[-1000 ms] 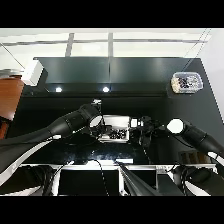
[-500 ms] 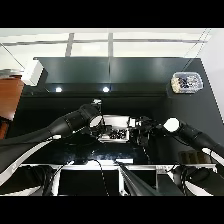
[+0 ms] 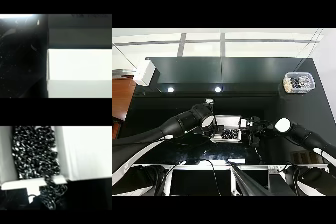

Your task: Fold the box and place the chain.

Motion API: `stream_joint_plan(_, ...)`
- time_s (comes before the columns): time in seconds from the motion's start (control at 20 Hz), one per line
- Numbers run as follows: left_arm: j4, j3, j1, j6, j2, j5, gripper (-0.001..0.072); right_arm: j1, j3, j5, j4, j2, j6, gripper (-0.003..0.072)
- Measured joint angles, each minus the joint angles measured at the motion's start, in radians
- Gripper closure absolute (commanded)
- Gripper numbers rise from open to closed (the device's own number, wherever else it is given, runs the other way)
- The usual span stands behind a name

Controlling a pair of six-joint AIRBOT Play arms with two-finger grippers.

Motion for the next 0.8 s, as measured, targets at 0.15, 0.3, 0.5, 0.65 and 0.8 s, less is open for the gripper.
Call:
stream_joint_plan(0.15, 0.000, 0.000, 0.000, 0.000, 0.000, 0.000, 0.0682, 0.017, 0.000, -0.009, -0.002, 0.002, 0.010, 0.0664)
stream_joint_plan(0.3, 0.000, 0.000, 0.000, 0.000, 0.000, -0.001, 0.0682, 0.016, 0.001, -0.005, -0.012, 0.025, 0.068, 0.0665)
stream_joint_plan(0.5, 0.000, 0.000, 0.000, 0.000, 0.000, 0.000, 0.0682, -0.018, 0.008, 0.024, -0.091, 0.135, 0.207, 0.0665)
stream_joint_plan(0.65, 0.000, 0.000, 0.000, 0.000, 0.000, 0.000, 0.0682, -0.077, 0.054, 0.119, -0.172, 0.261, 0.357, 0.0665)
stream_joint_plan(0.8, 0.000, 0.000, 0.000, 0.000, 0.000, 0.000, 0.0682, -0.143, 0.144, 0.252, -0.207, 0.356, 0.519, 0.0665)
